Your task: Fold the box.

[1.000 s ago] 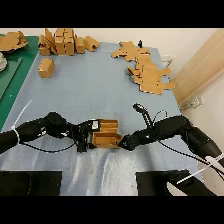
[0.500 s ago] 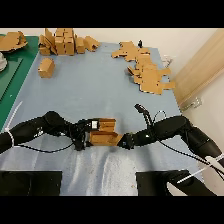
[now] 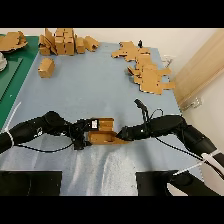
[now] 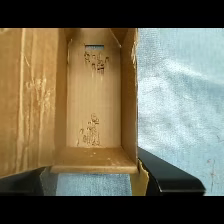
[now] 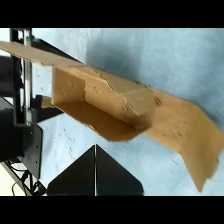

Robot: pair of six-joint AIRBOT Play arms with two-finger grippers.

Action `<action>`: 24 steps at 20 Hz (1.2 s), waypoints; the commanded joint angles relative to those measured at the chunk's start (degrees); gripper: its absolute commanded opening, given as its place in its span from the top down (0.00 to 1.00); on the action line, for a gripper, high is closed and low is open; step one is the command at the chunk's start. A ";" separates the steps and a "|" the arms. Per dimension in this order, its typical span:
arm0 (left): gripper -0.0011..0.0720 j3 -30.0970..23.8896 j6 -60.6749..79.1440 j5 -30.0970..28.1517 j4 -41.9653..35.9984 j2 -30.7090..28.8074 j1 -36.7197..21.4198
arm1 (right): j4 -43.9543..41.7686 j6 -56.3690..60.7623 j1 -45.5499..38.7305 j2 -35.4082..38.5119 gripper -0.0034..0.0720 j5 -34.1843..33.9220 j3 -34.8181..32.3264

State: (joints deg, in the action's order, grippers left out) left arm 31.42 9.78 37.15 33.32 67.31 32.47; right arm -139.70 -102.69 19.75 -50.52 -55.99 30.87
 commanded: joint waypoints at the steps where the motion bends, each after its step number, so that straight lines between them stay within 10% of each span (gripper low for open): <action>1: 0.26 0.04 -0.20 0.63 0.11 1.27 0.07 | -3.74 -4.57 2.73 -6.56 0.95 5.01 3.06; 10: 0.26 0.07 -0.20 1.95 0.11 1.77 0.07 | -2.97 -12.26 2.86 -25.70 0.95 8.17 19.61; 24: 0.26 0.07 -0.20 1.88 0.11 1.77 0.07 | -1.97 -13.99 2.89 -32.72 0.95 8.20 16.31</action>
